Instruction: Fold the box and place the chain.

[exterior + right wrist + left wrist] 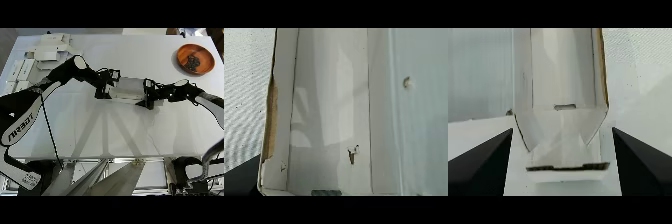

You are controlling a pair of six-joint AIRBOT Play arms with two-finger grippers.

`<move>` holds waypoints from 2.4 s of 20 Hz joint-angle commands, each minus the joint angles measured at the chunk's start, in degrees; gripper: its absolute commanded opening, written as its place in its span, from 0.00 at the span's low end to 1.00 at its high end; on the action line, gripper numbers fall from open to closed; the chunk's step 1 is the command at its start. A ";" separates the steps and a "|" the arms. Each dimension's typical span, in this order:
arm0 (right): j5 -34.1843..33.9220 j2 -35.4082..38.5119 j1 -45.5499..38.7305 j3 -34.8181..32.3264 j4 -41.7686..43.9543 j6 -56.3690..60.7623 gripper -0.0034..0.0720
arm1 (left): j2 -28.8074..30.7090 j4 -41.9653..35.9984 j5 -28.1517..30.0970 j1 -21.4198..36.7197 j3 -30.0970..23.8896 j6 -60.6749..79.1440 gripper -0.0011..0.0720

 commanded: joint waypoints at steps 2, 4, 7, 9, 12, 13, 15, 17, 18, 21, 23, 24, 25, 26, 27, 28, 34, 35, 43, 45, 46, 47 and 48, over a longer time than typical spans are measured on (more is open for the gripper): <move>0.00 0.00 0.00 0.04 0.02 0.02 0.71 | -1.62 0.15 4.11 -1.18 -0.02 -0.11 1.00; 0.00 0.00 0.00 0.04 0.02 0.02 0.71 | -1.81 0.87 4.15 -1.27 -0.02 -0.28 0.88; 0.02 0.00 0.00 0.04 0.02 0.02 0.71 | -1.79 1.68 3.82 -1.25 -0.02 -0.46 0.67; 0.02 0.00 0.00 0.04 0.02 0.02 0.71 | -1.79 2.16 3.82 -1.25 -0.02 -0.46 0.52; 0.00 0.00 0.00 0.04 0.02 0.02 0.71 | -1.79 2.27 3.61 -1.25 -0.02 -0.46 0.51; 0.00 0.00 0.00 0.04 0.02 0.02 0.71 | -1.77 2.25 3.39 -1.25 -0.02 -0.46 0.51; 0.00 0.00 0.00 0.04 0.02 0.02 0.71 | -1.77 2.19 3.10 -1.27 -0.02 -0.46 0.51; 0.00 0.00 0.00 0.04 0.02 0.02 0.71 | -1.77 1.75 3.13 -1.31 -0.02 -0.44 0.49; 0.00 0.00 0.00 0.04 0.02 0.02 0.71 | -1.77 1.60 3.21 -1.38 -0.02 -0.46 0.50; 0.02 0.00 -0.02 0.04 0.02 0.02 0.71 | -1.77 1.18 3.23 -1.40 -0.02 -0.46 0.75; 0.00 0.00 0.00 0.04 0.02 0.02 0.71 | -1.73 1.25 3.39 -1.38 -0.02 -0.44 0.83; 0.00 0.00 0.00 0.04 0.02 0.02 0.71 | -1.73 1.42 3.72 -1.38 -0.02 -0.44 0.82; 0.00 0.00 0.00 0.04 0.02 0.02 0.71 | -1.73 1.42 4.13 -1.38 -0.02 -0.44 0.81; 0.02 0.00 0.00 0.04 0.02 0.02 0.71 | -1.73 1.42 4.59 -1.38 -0.02 -0.44 0.81; 0.00 0.00 0.00 0.04 0.02 0.02 0.71 | -1.73 1.42 5.27 -1.38 -0.02 -0.44 0.81; 0.02 0.00 0.00 0.04 0.02 0.02 0.71 | -1.73 1.42 6.01 -1.38 -0.02 -0.44 0.81; 0.02 0.00 0.00 0.04 0.02 0.02 0.71 | -1.73 1.38 5.31 -1.42 -0.02 -0.44 0.54; 0.02 0.00 0.00 0.04 0.02 0.02 0.71 | -1.73 1.38 4.96 -1.42 -0.02 -0.46 0.51; 0.00 0.00 0.00 0.04 0.02 0.02 0.71 | -1.73 -1.53 1.31 -1.51 -0.02 -0.42 0.47; 0.00 0.00 0.00 0.04 0.02 0.02 0.71 | -1.75 -2.89 1.31 -1.51 -0.02 -0.44 0.47; 0.02 0.00 0.00 0.04 0.02 0.02 0.71 | -1.75 -3.39 1.31 -1.51 -0.02 -0.42 0.47; 0.02 0.00 0.00 0.04 0.02 0.02 0.71 | -1.75 -3.89 1.29 -1.51 -0.02 -0.44 0.47; 0.02 0.00 0.00 0.04 0.02 0.02 0.71 | -1.75 -4.44 1.25 -1.51 -0.02 -0.44 0.47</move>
